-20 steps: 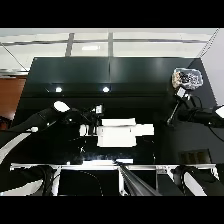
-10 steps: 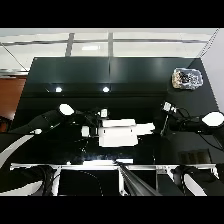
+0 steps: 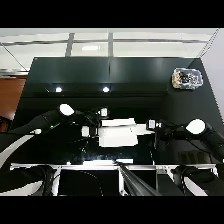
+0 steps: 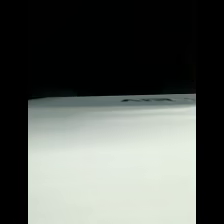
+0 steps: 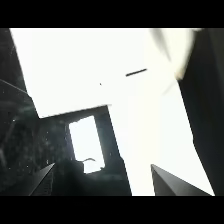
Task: Fold the box and place the chain.
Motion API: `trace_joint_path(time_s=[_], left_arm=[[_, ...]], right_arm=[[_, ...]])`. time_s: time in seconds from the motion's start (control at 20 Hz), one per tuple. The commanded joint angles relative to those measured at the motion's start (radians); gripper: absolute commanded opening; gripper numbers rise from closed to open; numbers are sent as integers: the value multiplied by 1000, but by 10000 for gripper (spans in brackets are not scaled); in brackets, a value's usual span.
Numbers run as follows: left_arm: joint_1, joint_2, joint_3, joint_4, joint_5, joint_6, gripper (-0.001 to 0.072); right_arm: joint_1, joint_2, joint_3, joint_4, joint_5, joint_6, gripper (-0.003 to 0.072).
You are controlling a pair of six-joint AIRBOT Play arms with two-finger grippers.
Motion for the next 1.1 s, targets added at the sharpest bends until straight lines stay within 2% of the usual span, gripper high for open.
trace_joint_path(time_s=[0.0,0.25,0.4,0.65,0.9,1.05], left_arm=[[1,-1,-1,5,2,-3,30],[1,-1,-1,5,1,-3,30],[1,-1,-1,5,1,-3,31],[1,-1,-1,5,1,-3,31],[1,-1,-1,5,1,-3,30],[1,-1,-1,5,1,-3,31]], right_arm=[[97,-27,-13,64,-52,-116,679],[238,-86,-13,116,-169,-172,678],[249,-93,-13,177,-183,-212,678],[249,-93,-12,182,-231,-226,678],[272,-93,-13,191,-196,-226,678],[300,-93,-13,294,-241,-220,679]])
